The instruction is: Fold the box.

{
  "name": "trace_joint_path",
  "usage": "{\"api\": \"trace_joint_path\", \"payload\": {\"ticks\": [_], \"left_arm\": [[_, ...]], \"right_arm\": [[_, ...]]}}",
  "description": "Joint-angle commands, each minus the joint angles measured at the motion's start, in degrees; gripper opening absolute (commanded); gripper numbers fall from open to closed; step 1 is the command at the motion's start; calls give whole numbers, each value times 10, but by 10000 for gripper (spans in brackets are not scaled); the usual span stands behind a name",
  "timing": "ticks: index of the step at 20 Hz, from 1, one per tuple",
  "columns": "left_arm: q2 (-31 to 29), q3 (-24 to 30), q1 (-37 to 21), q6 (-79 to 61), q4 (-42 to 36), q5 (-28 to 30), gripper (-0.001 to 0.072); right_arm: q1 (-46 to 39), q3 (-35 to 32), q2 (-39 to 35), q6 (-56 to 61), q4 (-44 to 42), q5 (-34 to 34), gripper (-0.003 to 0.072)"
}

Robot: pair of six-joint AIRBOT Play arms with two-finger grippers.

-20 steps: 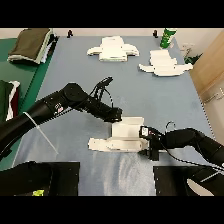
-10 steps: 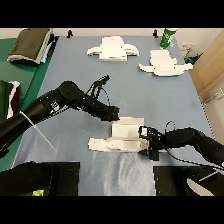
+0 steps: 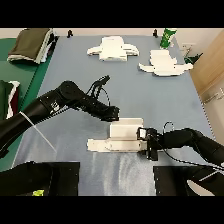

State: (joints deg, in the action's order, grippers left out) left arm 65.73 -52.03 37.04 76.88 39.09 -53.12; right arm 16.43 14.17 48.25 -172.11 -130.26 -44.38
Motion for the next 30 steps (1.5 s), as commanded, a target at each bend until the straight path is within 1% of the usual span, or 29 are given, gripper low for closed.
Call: {"api": "trace_joint_path", "payload": {"ticks": [1,4,6,7,9,10,11,13,14,15,16,17,18,19,23,25,27,30], "left_arm": [[0,0,-1,-8,0,-11,13],[-3,0,-7,-11,18,-23,13],[-20,0,-7,-10,68,-37,12],[-38,1,-7,-10,98,-43,11],[-94,14,-7,-10,145,-48,11],[-132,26,-7,-12,170,-53,11],[-172,40,-7,-34,187,-67,12],[-250,78,-7,-103,193,-120,13],[-279,99,-7,-113,201,-130,14],[-303,122,-7,-121,202,-126,14],[-318,141,-7,-135,201,-110,16],[-324,159,-6,-164,201,-92,64],[-324,172,-6,-203,201,-79,443],[-320,186,-6,-237,201,-64,720],[-282,205,-7,-351,197,-56,720],[-269,220,-11,-436,197,-27,720],[-251,237,-10,-520,184,16,720],[-202,245,-10,-572,133,54,720]], "right_arm": [[4,-1,7,0,6,4,520],[4,-1,7,0,6,4,519],[4,-1,7,0,6,4,520],[4,-1,7,0,6,4,519],[4,-1,7,0,6,4,519],[4,-1,7,0,6,4,520],[4,-1,7,0,6,4,520],[4,-1,7,0,6,4,519],[4,-1,7,0,6,4,519],[4,-1,7,0,6,4,520],[4,-1,7,0,6,4,520],[4,-1,7,0,6,4,520],[4,-1,7,0,6,4,520],[4,-1,7,0,6,4,519],[4,-1,7,0,6,4,520],[4,-1,7,0,6,4,520],[4,-1,7,0,6,4,520],[4,-1,7,0,6,4,519]]}}
